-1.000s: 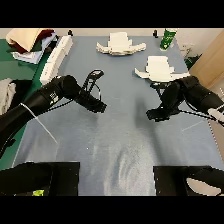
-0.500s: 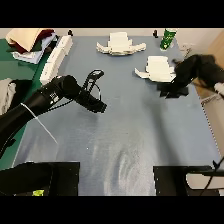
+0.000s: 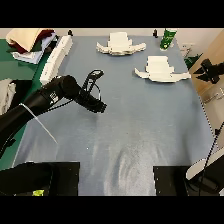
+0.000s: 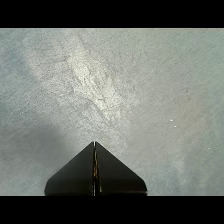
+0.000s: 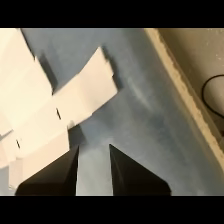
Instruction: Fold the box.
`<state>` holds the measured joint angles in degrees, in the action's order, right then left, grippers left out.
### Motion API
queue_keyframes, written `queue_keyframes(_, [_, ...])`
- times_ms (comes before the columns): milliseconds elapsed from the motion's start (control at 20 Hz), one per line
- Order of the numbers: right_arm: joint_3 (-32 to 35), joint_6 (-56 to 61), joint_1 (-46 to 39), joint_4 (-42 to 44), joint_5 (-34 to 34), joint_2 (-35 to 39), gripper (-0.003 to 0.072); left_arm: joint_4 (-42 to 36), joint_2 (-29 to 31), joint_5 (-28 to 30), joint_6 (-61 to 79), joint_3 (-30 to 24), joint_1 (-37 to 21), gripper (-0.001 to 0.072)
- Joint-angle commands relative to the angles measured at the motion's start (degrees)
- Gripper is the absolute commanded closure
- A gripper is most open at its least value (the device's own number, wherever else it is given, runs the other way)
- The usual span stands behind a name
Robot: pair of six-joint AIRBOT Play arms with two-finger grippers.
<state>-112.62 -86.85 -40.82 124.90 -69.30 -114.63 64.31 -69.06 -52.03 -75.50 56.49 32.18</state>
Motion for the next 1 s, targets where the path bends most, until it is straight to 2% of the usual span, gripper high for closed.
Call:
queue_keyframes(0, [-5.4, -5.0, -4.2, 9.2, 2.1, -7.6, 0.0379, 0.0, 0.0, 0.0, 0.0, 0.0, 0.0, 0.0695])
queue_keyframes(150, [-5.3, -6.3, -4.0, 9.8, 4.7, -9.9, 0.0379, 0.0, 0.0, 0.0, 0.0, 0.0, 0.0, 0.0696])
queue_keyframes(300, [-5.3, -9.2, -3.9, 12.6, 4.4, -11.5, 0.0379, 0.0, 0.0, 0.0, 0.0, 0.0, 0.0, 0.0695])
queue_keyframes(700, [-5.3, -11.3, 0.0, 14.4, 7.5, -11.9, 0.0379, 0.0, 0.0, 0.0, 0.0, 0.0, 0.0, 0.0695])
queue_keyframes(950, [-5.4, -11.4, 2.2, 15.1, 9.3, -11.8, 0.0406, 0.0, 0.0, 0.0, 0.0, 0.0, 0.0, 0.0695])
